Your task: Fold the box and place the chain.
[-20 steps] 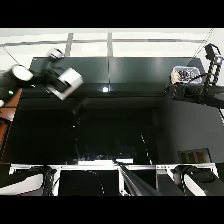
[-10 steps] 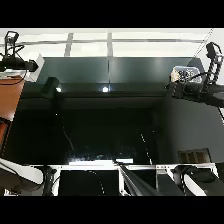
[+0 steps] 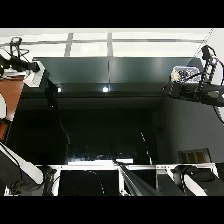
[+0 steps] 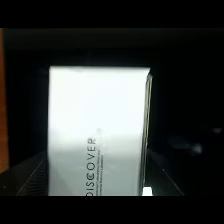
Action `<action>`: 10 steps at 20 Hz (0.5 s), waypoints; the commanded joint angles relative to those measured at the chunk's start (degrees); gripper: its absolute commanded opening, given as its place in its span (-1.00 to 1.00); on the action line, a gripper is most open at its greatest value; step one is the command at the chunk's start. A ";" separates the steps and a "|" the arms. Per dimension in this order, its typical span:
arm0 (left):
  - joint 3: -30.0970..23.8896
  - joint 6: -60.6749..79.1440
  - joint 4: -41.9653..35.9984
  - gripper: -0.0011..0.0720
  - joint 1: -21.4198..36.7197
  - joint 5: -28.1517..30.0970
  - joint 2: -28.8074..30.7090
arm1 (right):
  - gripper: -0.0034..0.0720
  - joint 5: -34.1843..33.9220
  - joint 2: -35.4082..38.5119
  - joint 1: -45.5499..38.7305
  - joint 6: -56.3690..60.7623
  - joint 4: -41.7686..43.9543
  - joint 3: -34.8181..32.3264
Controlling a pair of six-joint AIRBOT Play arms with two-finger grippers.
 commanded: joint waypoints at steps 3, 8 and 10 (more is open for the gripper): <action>7.17 -8.04 1.38 0.98 -0.59 -8.90 8.76 | -0.87 1.07 -0.33 0.04 -1.70 0.63 0.04; -20.02 -14.64 -10.58 -0.90 -2.45 -11.26 33.33 | -0.88 4.63 -0.33 0.79 -7.04 -9.42 0.02; -36.41 -12.09 -11.26 -0.89 -5.38 -9.94 44.11 | -0.88 0.13 0.52 1.40 -7.02 -16.74 -0.74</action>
